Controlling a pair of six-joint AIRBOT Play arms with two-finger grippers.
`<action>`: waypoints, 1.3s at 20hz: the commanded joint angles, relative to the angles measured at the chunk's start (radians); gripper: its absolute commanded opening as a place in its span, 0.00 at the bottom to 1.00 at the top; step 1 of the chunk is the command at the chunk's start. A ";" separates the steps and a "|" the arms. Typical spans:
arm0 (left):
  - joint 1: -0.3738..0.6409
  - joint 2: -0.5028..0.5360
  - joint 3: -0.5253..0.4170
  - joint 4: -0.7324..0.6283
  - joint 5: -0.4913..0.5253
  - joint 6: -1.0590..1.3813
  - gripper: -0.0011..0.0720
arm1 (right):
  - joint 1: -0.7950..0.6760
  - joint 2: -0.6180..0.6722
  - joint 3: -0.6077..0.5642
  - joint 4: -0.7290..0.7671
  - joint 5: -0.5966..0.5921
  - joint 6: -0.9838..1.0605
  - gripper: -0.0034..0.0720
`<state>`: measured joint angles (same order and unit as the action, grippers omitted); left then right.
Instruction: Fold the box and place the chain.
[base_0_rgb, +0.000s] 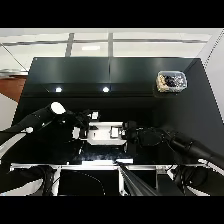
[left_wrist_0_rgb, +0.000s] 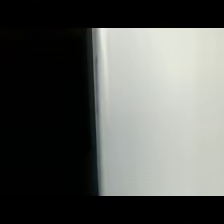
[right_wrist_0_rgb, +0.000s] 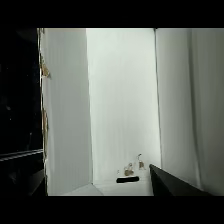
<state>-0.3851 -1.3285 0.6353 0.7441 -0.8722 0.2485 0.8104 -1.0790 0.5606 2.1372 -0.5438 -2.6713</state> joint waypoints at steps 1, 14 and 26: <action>-0.001 0.000 0.000 -0.001 0.000 0.002 0.05 | -0.018 0.040 0.020 -0.048 -0.008 0.078 0.97; -0.001 0.000 0.000 -0.001 0.000 0.002 0.05 | -0.098 0.060 0.020 0.042 0.066 0.106 0.97; -0.001 0.000 0.000 -0.031 0.034 0.000 0.05 | -0.106 -0.058 0.037 0.235 -0.026 -0.158 0.97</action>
<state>-0.3851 -1.3293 0.6350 0.7254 -0.8566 0.2489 0.7067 -1.1099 0.5934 2.2768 -0.5270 -2.7171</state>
